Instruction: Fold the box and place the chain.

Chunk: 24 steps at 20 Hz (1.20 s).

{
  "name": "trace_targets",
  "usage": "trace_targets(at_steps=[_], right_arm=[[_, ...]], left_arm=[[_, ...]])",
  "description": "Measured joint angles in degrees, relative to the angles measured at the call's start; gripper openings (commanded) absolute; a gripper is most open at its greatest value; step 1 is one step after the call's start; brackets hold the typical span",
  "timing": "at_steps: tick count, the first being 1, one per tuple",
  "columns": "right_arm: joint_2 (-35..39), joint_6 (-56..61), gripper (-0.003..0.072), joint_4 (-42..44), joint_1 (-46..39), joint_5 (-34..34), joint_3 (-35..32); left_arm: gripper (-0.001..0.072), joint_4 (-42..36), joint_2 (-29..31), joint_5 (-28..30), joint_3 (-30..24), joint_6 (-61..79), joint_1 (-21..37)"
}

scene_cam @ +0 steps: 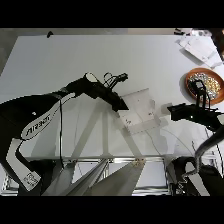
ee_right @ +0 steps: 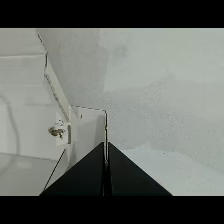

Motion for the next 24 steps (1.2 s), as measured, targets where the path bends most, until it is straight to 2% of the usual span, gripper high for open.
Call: trace_targets(at_steps=[3, 4, 12, 16, 20, 24], right_arm=[[0.0, 0.0, 0.0283, 0.2, 0.0, 0.9, 0.6], [0.0, 0.0, 0.0305, 0.2, 0.0, 1.7, 1.2], [3.5, 0.0, 0.0304, 0.2, 0.0, 11.7, 11.1], [6.6, 0.3, 0.0302, -2.5, 0.0, 18.4, 13.2], [7.8, 3.5, 0.0302, -10.7, 0.0, 23.1, 13.7], [8.1, 5.1, 0.0302, -13.6, 0.0, 23.5, 13.9]], left_arm=[[0.0001, 2.1, 1.0, 0.3, 0.0, 1.0, 0.0], [0.0001, 3.4, 1.7, 0.1, 0.0, 1.1, 0.0], [-0.0003, 22.3, 14.0, -5.5, 0.0, 1.2, -0.9], [-0.0006, 26.6, 18.6, -4.7, -1.0, -1.2, -2.2], [-0.0006, 28.0, 21.8, 2.9, -6.3, -1.6, -5.4], [-0.0004, 27.1, 24.7, 14.9, -14.4, -1.0, -9.7]])
